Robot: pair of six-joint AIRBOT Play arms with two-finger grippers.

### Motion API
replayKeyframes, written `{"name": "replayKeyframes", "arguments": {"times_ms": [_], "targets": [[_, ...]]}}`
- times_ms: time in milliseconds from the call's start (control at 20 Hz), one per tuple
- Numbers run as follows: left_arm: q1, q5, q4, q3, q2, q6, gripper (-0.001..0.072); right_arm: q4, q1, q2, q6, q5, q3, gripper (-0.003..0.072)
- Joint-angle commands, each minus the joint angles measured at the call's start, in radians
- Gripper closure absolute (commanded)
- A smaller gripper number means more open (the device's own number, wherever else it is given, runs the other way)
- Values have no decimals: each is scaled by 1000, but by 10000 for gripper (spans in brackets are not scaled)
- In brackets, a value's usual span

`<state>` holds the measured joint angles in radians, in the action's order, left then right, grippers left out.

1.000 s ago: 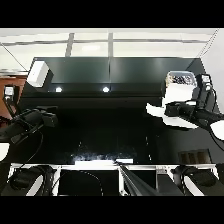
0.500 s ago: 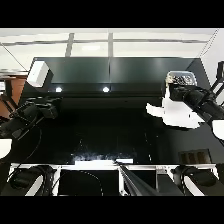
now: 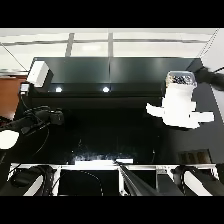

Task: Fold the box and place the chain.

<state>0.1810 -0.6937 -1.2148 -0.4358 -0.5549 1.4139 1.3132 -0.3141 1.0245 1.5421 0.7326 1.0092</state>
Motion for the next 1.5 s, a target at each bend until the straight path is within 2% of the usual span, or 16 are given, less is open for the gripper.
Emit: {"name": "replayKeyframes", "arguments": {"times_ms": [0,200,300,450,650,800,1050,1300,1350,1400,1450], "targets": [[0,-174,5,-34,-47,9,6,48,-284,179,6,266,201,-34],[0,-166,66,-35,-59,8,6,50,-528,292,-61,510,213,-34],[0,-169,85,-35,-60,9,7,19,-606,338,-138,566,213,-34],[0,-171,91,-35,-61,8,7,-212,-678,409,-301,591,213,-34],[0,-166,98,-35,-61,8,7,-372,-652,565,-463,719,213,-34],[0,-143,101,-35,-61,8,7,-375,-618,653,-495,732,213,-34],[0,-144,101,-35,-61,8,7,-409,-559,676,-552,657,215,-34],[0,-145,101,-35,-61,8,7,-397,-550,676,-555,721,262,-32],[0,-145,101,-35,-61,8,7,-396,-549,676,-555,745,272,73],[0,-145,101,-35,-61,8,7,-395,-549,676,-555,764,274,302],[0,-145,101,-35,-61,8,7,-387,-549,676,-555,788,274,456]]}}
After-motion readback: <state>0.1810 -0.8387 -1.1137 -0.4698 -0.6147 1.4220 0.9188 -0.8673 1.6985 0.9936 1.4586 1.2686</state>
